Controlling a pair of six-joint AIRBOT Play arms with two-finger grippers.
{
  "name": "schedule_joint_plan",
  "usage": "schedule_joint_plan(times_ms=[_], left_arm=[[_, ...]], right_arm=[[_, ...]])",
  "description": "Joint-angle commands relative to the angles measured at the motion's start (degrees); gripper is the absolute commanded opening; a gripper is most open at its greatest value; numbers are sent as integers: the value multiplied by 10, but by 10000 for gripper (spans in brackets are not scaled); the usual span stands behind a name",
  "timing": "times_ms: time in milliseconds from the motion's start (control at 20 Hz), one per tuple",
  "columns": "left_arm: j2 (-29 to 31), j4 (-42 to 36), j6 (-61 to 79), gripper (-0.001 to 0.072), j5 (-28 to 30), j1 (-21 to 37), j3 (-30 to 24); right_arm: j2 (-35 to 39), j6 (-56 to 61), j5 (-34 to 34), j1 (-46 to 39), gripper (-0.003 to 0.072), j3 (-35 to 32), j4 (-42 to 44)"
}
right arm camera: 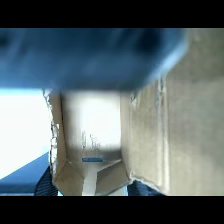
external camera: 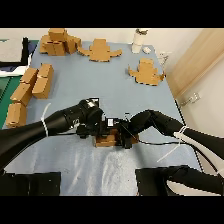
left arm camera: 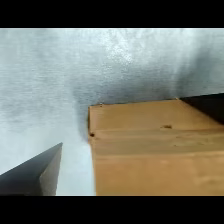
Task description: Fold the box.
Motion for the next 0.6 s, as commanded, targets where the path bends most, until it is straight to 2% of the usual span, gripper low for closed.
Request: schedule_joint_plan(times_ms=[0,150,250,400,500,550], left_arm=[[5,-89,85,588,-24,43,1],[10,-170,205,588,-52,82,1],[16,-209,294,588,-92,111,1],[33,-202,370,588,-165,162,0],[47,-193,421,584,-187,202,0],[54,-194,451,407,-194,221,0]], right_arm=[[0,0,0,0,470,0,0],[0,0,0,0,470,0,0],[0,0,0,0,471,0,0],[0,0,0,0,471,0,0],[0,0,0,0,470,0,0],[0,0,0,0,470,0,0]])
